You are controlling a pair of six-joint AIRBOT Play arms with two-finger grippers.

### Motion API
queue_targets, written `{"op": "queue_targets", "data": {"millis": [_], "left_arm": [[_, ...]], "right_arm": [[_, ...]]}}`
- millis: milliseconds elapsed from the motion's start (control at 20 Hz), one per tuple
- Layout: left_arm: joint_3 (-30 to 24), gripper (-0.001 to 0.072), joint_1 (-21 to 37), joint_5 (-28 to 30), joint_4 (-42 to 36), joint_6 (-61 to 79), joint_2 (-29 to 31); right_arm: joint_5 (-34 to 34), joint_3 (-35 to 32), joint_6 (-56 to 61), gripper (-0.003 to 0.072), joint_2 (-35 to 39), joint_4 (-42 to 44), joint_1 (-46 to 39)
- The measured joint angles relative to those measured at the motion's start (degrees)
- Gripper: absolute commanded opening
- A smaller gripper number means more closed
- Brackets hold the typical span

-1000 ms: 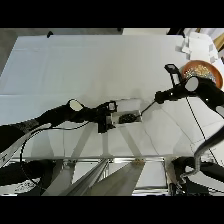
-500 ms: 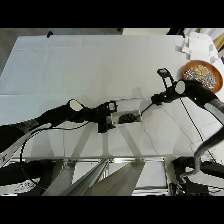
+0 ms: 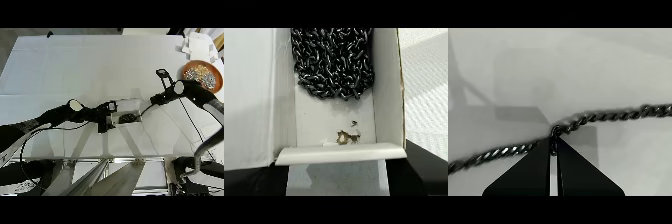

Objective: Fold the box and place the chain.

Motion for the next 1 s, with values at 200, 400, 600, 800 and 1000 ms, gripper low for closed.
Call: {"op": "queue_targets", "data": {"millis": [200,400,600,800,1000], "left_arm": [[0.0,0.0251,0.0,0.0,0.0,0.0,0.0],[0.0,0.0251,0.0,0.0,0.0,0.0,0.0],[0.0,0.0251,0.0,0.0,0.0,0.0,0.0],[0.0,0.0251,0.0,0.0,0.0,0.0,0.0],[0.0,0.0251,0.0,0.0,0.0,0.0,0.0]], "right_arm": [[1.4,0.0,0.0,0.0009,5.9,-0.3,0.7],[5.4,0.0,-0.1,0.001,15.9,0.2,0.9],[9.8,0.0,-1.5,0.0009,25.6,4.1,0.9],[13.0,0.0,-6.9,0.0009,33.6,14.2,1.0],[14.8,0.0,-12.5,0.0009,37.9,25.4,1.0]]}}
